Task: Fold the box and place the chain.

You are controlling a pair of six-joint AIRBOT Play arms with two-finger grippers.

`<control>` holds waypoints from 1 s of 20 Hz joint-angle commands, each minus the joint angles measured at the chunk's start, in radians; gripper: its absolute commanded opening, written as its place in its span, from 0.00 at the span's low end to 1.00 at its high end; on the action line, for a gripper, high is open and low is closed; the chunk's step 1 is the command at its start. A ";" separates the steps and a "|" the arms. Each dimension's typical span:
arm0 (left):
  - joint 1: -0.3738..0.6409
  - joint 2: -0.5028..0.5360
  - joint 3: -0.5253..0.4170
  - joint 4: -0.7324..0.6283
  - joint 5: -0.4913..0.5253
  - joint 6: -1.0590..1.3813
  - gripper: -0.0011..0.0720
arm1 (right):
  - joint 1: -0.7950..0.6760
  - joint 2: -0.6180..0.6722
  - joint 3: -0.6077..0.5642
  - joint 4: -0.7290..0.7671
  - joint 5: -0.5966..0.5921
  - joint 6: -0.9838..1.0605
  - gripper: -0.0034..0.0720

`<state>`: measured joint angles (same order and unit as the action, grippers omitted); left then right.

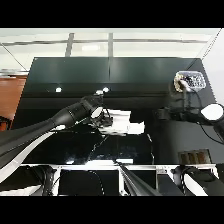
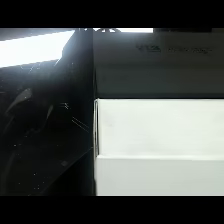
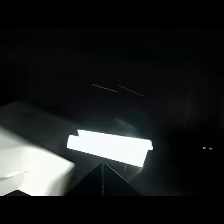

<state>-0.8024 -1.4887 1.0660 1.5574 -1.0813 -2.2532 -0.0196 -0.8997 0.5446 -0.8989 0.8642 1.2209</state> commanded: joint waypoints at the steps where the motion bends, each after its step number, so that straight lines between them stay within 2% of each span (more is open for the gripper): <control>1: 0.001 0.000 0.001 0.001 0.000 0.000 0.05 | -0.116 0.026 -0.158 0.012 0.018 0.279 0.07; 4: 0.001 0.000 0.001 0.001 0.000 0.000 0.05 | -0.002 -0.032 -0.261 0.248 -0.030 0.121 0.06; 8: 0.001 0.000 0.001 0.001 0.000 0.000 0.05 | 0.185 -0.168 -0.251 0.432 -0.208 0.046 0.06; 9: 0.001 0.000 0.001 0.001 0.000 0.000 0.05 | 0.205 -0.203 -0.235 0.465 -0.218 0.017 0.06; 12: 0.001 0.000 0.001 0.001 0.000 0.000 0.05 | 0.231 -0.301 -0.158 0.548 -0.138 -0.106 0.07; 17: 0.001 0.000 0.001 0.001 -0.001 0.000 0.05 | 0.181 -0.330 -0.022 0.543 0.154 -0.232 0.07; 18: 0.001 0.000 0.001 0.001 -0.001 0.000 0.05 | 0.161 -0.330 -0.003 0.544 0.200 -0.231 0.24; 19: 0.001 0.000 0.001 0.001 0.000 0.000 0.05 | 0.146 -0.330 0.007 0.544 0.232 -0.231 0.62; 20: 0.001 0.000 0.001 0.001 -0.001 0.000 0.05 | 0.135 -0.330 0.014 0.543 0.259 -0.231 0.83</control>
<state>-0.8024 -1.4887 1.0660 1.5585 -1.0824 -2.2528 0.1471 -1.2209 0.5152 -0.3691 0.9833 1.0222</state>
